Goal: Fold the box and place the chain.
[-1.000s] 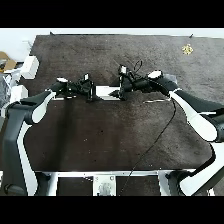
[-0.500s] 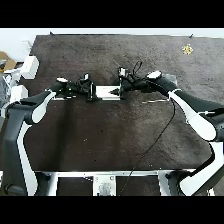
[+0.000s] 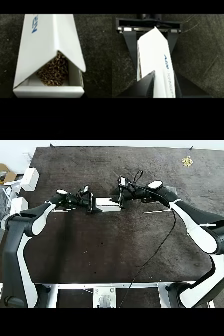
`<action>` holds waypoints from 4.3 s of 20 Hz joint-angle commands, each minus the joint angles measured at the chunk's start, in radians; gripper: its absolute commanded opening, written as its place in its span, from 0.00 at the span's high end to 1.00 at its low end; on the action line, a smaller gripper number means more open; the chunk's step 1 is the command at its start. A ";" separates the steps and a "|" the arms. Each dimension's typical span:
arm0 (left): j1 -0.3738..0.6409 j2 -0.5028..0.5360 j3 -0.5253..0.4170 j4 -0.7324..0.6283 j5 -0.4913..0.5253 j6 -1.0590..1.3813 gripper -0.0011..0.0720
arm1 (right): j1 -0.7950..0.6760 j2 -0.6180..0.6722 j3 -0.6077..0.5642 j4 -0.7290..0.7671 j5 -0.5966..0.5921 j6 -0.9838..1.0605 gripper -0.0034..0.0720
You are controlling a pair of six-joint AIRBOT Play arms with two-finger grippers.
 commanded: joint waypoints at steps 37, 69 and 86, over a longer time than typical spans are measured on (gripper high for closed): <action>-0.001 0.001 0.001 0.001 -0.003 0.002 0.83 | -0.018 -0.031 -0.055 -0.006 0.088 0.251 0.95; -0.001 0.001 0.001 0.001 -0.004 0.001 0.83 | -0.022 1.049 -0.916 0.058 -0.917 0.497 0.96; 0.033 0.217 0.001 -0.093 0.058 -0.258 0.97 | -0.022 1.306 -1.244 0.093 -1.016 0.557 0.96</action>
